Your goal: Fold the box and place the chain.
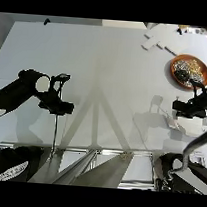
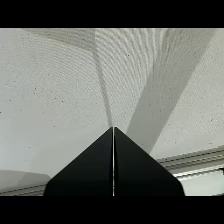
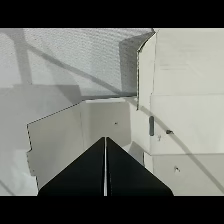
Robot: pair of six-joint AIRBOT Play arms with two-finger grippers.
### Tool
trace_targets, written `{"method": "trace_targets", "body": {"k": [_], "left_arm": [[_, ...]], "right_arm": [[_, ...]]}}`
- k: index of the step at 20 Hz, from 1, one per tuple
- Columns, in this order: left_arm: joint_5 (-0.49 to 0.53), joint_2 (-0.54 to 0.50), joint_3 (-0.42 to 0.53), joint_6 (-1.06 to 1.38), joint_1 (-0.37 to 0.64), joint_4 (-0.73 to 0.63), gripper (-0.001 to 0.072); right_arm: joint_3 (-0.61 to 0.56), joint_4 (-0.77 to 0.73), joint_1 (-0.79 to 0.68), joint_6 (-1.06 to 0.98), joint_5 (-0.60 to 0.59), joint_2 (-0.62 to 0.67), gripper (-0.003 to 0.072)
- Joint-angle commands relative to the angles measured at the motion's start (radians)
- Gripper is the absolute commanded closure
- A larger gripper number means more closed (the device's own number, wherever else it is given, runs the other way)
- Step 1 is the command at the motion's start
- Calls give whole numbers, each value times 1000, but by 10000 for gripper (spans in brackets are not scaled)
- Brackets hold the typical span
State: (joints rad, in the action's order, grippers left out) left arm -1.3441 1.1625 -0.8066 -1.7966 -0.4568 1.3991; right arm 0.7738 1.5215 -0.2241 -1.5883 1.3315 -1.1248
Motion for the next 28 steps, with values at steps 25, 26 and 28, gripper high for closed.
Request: {"method": "trace_targets", "body": {"k": [25, 26, 28], "left_arm": [[0, 0, 0, 0, 0, 0, 700], [0, 0, 0, 0, 0, 0, 700], [0, 0, 0, 0, 0, 0, 700]], "right_arm": [[309, 219, -515, 68, -24, -43, 665], [309, 220, -562, 86, -29, -58, 661], [309, 220, -648, 146, 0, -104, 161]]}}
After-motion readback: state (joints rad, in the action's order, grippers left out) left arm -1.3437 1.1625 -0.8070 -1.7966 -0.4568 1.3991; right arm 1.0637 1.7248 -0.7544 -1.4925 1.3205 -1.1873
